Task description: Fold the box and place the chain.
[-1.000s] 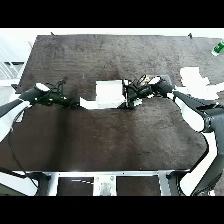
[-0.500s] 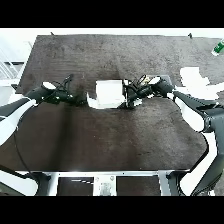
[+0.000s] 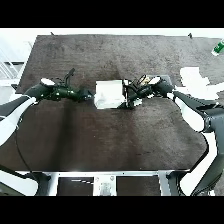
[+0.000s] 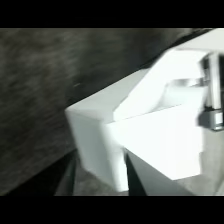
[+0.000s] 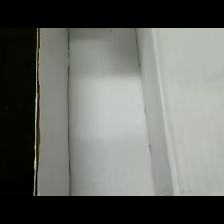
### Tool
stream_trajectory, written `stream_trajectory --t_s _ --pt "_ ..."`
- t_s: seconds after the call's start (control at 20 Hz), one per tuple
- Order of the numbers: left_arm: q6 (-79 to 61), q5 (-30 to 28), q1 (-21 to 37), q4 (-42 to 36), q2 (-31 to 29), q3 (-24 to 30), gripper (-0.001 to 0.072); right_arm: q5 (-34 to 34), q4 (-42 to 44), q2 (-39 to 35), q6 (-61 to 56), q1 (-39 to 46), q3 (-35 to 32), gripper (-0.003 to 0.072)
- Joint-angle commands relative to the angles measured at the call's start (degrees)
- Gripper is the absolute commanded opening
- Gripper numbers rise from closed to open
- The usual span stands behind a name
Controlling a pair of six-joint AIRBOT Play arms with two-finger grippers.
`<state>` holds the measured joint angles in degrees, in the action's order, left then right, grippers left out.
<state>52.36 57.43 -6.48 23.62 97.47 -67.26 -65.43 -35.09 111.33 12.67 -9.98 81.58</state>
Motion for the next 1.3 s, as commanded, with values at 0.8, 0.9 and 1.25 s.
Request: stream_trajectory --t_s 0.8,0.9,1.25 --pt "28.9 -1.9 -9.5 24.0 -2.6 -8.3 0.0368 0.0 0.0 0.0 0.0 0.0 0.0 0.0581" --pt "32.0 -2.4 -10.8 27.2 -2.6 -9.4 0.0368 0.0 0.0 0.0 0.0 0.0 0.0 0.0582" --pt "41.0 -3.6 -13.9 34.4 -2.5 -10.3 0.0368 0.0 0.0 0.0 0.0 0.0 0.0 0.0582"
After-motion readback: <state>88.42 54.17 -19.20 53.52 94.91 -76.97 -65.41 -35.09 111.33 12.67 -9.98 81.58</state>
